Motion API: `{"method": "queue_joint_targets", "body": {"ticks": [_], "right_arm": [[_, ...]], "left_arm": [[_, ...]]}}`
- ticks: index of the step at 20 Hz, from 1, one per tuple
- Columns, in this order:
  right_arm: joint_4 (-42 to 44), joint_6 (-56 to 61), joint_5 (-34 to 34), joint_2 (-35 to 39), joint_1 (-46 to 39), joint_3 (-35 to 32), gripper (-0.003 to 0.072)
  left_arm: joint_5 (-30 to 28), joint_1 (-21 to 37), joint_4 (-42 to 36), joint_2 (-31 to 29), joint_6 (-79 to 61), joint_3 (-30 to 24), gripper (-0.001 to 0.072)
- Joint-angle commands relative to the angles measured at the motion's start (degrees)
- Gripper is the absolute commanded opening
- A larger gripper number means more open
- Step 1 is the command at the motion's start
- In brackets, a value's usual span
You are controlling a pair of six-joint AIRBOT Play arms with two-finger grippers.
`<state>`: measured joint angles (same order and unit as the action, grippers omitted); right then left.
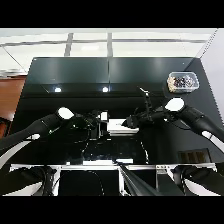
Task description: Fold the box and place the chain.
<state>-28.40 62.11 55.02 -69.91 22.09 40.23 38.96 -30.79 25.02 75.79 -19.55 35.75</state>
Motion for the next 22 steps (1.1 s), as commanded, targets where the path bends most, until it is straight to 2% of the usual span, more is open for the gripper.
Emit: {"method": "queue_joint_targets", "body": {"ticks": [1, 9, 12, 15, 17, 20, 22], "right_arm": [[0.4, 2.1, -0.3, -4.5, -0.5, 0.0, 0.0016], [-2.1, 1.2, 1.6, -4.8, -1.1, 0.5, 0.0016], [-2.2, -0.7, 7.4, -2.1, -2.9, 4.0, 0.0016], [-3.8, -1.1, 14.1, 4.1, -8.4, 8.2, 0.0016], [-6.7, -0.9, 17.5, 9.7, -13.9, 8.9, 0.0016], [-16.9, 1.4, 22.8, 17.4, -21.1, 8.9, 0.0016], [-25.4, 2.7, 24.1, 20.6, -23.9, 8.7, 0.0016]], "left_arm": [[0.0, 0.0, 0.0, 0.0, 0.0, 0.0, 0.0444], [0.1, 0.0, -3.0, 0.0, 0.0, 0.1, 0.0444], [0.0, 0.2, -3.0, 0.0, 0.0, 0.1, 0.0446], [0.1, 0.4, -2.9, -1.5, 0.6, 0.1, 0.0457], [0.2, 0.9, -1.2, -4.2, 5.1, 0.1, 0.0720], [2.4, 1.0, 5.9, -10.2, 17.2, 0.1, 0.0720], [4.2, 0.7, 5.6, -13.6, 18.8, 0.5, 0.0720]]}}
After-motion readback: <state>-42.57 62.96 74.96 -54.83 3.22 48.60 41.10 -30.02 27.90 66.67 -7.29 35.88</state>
